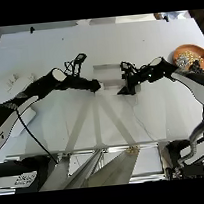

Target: Fold the box and place the chain.

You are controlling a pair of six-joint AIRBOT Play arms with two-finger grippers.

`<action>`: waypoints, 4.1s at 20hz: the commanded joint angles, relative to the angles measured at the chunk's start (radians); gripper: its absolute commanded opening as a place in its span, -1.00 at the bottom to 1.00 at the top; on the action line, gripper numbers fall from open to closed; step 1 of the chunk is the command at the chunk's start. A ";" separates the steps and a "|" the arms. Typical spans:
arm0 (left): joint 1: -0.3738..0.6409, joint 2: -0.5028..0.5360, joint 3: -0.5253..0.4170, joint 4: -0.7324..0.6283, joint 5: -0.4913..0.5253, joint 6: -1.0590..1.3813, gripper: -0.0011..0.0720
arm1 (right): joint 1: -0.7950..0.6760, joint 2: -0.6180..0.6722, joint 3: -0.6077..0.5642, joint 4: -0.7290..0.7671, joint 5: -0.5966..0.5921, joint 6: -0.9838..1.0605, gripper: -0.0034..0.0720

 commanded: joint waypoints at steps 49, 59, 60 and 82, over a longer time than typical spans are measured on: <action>-0.191 -0.244 0.466 0.573 -0.506 -0.979 0.59 | 0.001 0.000 0.000 0.000 0.000 0.000 0.42; 0.019 -0.140 0.455 0.369 -0.567 -0.426 0.58 | 0.001 0.000 0.000 0.000 0.000 0.000 0.42; 0.040 -0.125 0.436 0.361 -0.549 -0.319 0.54 | 0.001 0.000 0.000 0.000 0.001 0.000 0.42; 0.214 -0.176 0.014 -0.486 -0.377 1.632 0.95 | 0.001 0.000 0.000 0.000 0.000 0.000 0.42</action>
